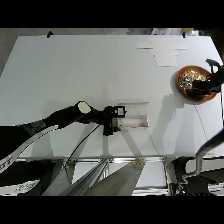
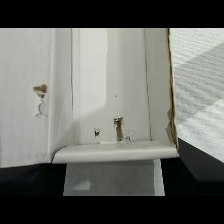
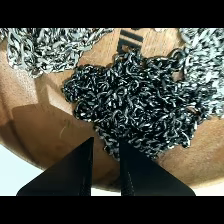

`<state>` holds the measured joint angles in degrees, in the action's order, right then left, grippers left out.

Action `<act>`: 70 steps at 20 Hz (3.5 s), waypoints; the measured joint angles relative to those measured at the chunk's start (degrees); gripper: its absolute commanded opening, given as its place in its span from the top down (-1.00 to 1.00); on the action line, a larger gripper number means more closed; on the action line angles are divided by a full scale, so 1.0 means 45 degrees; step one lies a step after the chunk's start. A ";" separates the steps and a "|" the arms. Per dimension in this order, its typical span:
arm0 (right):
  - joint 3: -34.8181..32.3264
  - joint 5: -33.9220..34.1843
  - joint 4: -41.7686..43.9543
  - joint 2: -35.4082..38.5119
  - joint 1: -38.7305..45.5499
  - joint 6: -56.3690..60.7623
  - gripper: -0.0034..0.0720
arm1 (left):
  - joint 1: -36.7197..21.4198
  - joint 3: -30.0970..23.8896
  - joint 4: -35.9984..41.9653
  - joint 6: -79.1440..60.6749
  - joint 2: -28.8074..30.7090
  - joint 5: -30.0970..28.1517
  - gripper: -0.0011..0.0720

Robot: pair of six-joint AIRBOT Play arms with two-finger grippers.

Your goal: Fold the box and place the chain.

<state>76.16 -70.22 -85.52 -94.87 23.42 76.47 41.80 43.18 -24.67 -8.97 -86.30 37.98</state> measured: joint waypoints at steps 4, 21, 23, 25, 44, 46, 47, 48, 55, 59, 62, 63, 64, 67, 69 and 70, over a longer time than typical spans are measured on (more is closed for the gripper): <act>0.0000 -0.0121 0.0000 -0.0185 0.0000 -0.0005 0.87 | 0.0000 0.0000 0.0000 0.0000 0.0000 0.0000 0.23; 0.0000 0.0049 -0.0418 0.0559 0.0160 -0.0393 0.32 | 0.0000 0.0000 0.0000 0.0000 0.0000 0.0000 0.23; 0.0000 -0.0068 -0.0389 0.0510 0.0175 -0.0393 0.32 | 0.0000 0.0000 0.0005 0.0000 0.0000 0.0000 0.23; 0.0000 -0.0243 -0.0282 0.0393 0.0185 -0.0393 0.33 | 0.0000 0.0000 0.0000 0.0000 0.0000 0.0000 0.23; -0.0015 -0.0520 0.0223 0.2181 0.0189 -0.0602 0.87 | 0.0000 0.0000 0.0000 -0.0005 0.0000 0.0000 0.23; -0.0010 -0.0563 0.0724 0.3109 0.0189 -0.0738 0.87 | 0.0000 0.0000 0.0000 0.0000 0.0000 0.0000 0.23; -0.0015 -0.0656 0.1117 0.3599 0.0189 -0.0860 0.87 | 0.0000 0.0000 0.0000 -0.0005 0.0000 0.0000 0.23; -0.0010 -0.0772 0.1549 0.4046 0.0189 -0.0971 0.87 | 0.0000 0.0000 0.0000 0.0000 0.0000 0.0000 0.23; -0.0015 -0.2030 0.4022 0.6883 -0.0636 -0.1603 0.87 | 0.0000 0.0000 0.0000 0.0000 0.0000 0.0000 0.23; -0.0010 -0.2871 0.4371 0.8228 -0.2336 -0.1676 0.87 | 0.0000 0.0000 0.0000 -0.0005 0.0000 0.0000 0.23; -0.0010 -0.3434 0.4464 0.9073 -0.3905 -0.1661 0.87 | 0.0000 0.0000 0.0005 0.0000 0.0000 0.0000 0.23; -0.0015 -0.3580 0.4488 0.9292 -0.4415 -0.1617 0.87 | 0.0000 0.0000 0.0005 -0.0005 0.0000 0.0000 0.23; -0.0015 -0.3755 0.4503 0.9510 -0.4979 -0.1540 0.87 | 0.0000 0.0000 0.0005 0.0000 0.0000 0.0000 0.23; -0.0024 -0.4163 0.4527 0.9933 -0.6635 -0.1243 0.87 | 0.0000 0.0000 0.0005 -0.0005 0.0000 0.0000 0.23; -0.0097 -0.4182 0.4532 1.0064 -0.7873 -0.0962 0.87 | 0.0000 0.0000 0.0000 -0.0005 0.0000 0.0000 0.23; -0.0219 -0.4036 0.4541 1.0108 -0.8578 -0.0845 0.87 | 0.0000 0.0000 0.0005 -0.0005 0.0000 0.0000 0.23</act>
<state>75.18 -88.38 -65.08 -49.39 -15.18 72.66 41.80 43.18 -24.64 -8.99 -86.30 37.98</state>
